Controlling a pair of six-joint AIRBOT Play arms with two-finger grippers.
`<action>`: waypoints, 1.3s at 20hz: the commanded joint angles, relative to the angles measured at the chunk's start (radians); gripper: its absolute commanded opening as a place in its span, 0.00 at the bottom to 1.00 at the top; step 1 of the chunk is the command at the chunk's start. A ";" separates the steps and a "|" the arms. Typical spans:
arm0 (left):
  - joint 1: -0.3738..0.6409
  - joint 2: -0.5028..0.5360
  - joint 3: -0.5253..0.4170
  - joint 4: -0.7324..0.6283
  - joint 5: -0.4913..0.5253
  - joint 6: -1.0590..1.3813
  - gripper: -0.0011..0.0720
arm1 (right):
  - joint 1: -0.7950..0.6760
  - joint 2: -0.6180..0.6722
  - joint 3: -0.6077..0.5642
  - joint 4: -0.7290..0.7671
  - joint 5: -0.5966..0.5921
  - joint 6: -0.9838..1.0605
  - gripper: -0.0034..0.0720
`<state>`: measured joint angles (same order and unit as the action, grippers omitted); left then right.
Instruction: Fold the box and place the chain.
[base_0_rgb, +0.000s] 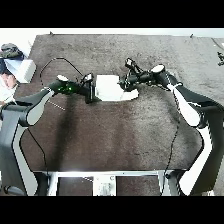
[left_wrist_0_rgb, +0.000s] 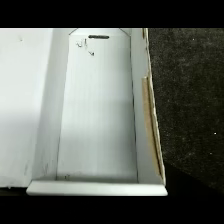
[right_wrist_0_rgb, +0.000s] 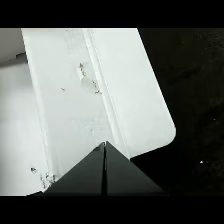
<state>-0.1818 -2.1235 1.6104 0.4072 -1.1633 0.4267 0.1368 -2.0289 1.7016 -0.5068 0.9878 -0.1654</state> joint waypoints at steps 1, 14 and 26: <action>0.000 0.000 0.001 0.000 0.001 0.000 0.50 | -0.005 0.063 0.002 0.037 0.003 0.001 0.06; 0.000 0.000 0.001 0.000 0.001 0.000 0.50 | -0.014 0.158 -0.077 -0.365 0.222 0.113 0.99; 0.000 0.000 0.001 0.000 0.001 0.000 0.50 | 0.042 0.078 -0.077 -0.359 0.117 0.114 0.64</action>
<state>-0.1818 -2.1235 1.6104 0.4072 -1.1625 0.4267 0.1726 -1.9469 1.6253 -0.8684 1.1286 -0.0528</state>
